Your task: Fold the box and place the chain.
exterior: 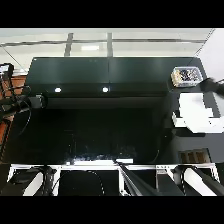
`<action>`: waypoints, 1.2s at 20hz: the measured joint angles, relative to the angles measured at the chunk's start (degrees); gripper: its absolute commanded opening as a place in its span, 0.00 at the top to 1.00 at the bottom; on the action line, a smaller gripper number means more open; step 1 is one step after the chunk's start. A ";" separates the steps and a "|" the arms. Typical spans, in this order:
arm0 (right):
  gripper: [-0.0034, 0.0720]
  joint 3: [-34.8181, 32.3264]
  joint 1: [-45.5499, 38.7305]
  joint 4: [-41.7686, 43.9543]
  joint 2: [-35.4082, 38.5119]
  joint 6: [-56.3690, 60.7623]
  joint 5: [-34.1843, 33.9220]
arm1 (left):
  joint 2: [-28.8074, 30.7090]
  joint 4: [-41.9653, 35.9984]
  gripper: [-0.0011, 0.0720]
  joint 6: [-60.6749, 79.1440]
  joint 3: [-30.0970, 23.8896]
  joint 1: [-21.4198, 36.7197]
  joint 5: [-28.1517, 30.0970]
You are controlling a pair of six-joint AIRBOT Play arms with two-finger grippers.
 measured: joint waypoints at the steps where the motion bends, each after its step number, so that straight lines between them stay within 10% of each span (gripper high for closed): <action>1: 0.00 1.99 -3.48 -0.85 -1.16 0.17 0.46 | -0.04 0.00 0.01 -0.79 0.00 -0.02 -0.26; 8: 0.00 17.38 -23.15 -6.82 -16.96 -4.68 18.93 | -0.15 -3.48 0.01 -2.97 0.09 -0.17 0.87; 19: 0.00 22.14 -26.58 -11.63 -32.92 -13.49 31.08 | -1.73 -9.68 0.01 -3.02 0.11 -0.20 1.20; 22: 0.36 22.27 -26.12 -11.26 -33.70 -17.20 30.86 | -1.88 -10.10 0.01 -2.93 0.11 -0.17 1.25; 24: 0.82 22.32 -25.62 -10.97 -33.94 -18.91 30.47 | -1.92 -10.19 0.01 -2.95 0.11 -0.17 1.22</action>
